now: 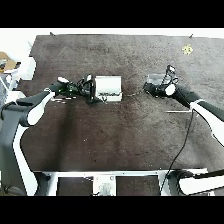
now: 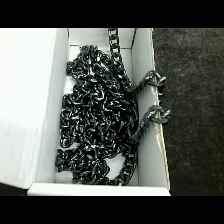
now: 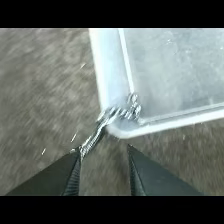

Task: Fold the box and place the chain.

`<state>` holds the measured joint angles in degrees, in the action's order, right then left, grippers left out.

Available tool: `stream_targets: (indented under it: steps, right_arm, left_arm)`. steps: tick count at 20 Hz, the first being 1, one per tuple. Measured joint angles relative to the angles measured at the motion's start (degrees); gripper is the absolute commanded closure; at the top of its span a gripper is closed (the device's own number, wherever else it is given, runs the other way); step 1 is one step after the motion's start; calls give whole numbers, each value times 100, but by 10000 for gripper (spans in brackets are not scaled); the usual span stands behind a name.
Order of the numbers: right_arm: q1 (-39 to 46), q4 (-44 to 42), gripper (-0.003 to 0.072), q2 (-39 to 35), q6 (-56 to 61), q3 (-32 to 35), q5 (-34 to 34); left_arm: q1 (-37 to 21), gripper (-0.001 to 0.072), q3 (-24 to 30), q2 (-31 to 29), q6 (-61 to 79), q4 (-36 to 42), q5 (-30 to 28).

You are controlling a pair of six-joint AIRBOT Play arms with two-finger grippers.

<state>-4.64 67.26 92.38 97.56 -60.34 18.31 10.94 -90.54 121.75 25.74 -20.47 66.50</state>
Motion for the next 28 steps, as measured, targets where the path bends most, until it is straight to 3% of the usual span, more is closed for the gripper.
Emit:
stream_targets:
  steps: [1,4,5,9,15,19,24,26,28]
  right_arm:
    - [0,-111,347,146,-4,-72,-63]
    - [-20,-413,628,450,-114,-315,-188]
    - [-42,-485,683,490,-153,-380,-212]
    - [-221,-634,684,240,-442,-501,-66]
    - [-973,-691,684,-1150,-1128,-542,258]
    - [-1718,-693,683,-1707,-1316,-544,-114]
    - [-2343,-684,681,-1497,-1381,-544,-697]
    - [-2472,-678,454,-1237,-1390,-544,-785]
    - [-2516,-590,452,-1043,-1405,-544,-680]
  left_arm:
    - [0,296,0,0,0,-2,0]
    - [0,296,0,0,0,-2,0]
    - [0,296,0,0,0,-2,-2]
    - [0,296,0,0,0,-2,0]
    - [0,296,0,0,0,-2,0]
    - [0,296,0,0,0,-2,0]
    - [0,296,0,0,0,0,0]
    - [0,296,0,0,0,0,0]
    - [0,296,0,0,0,0,-2]
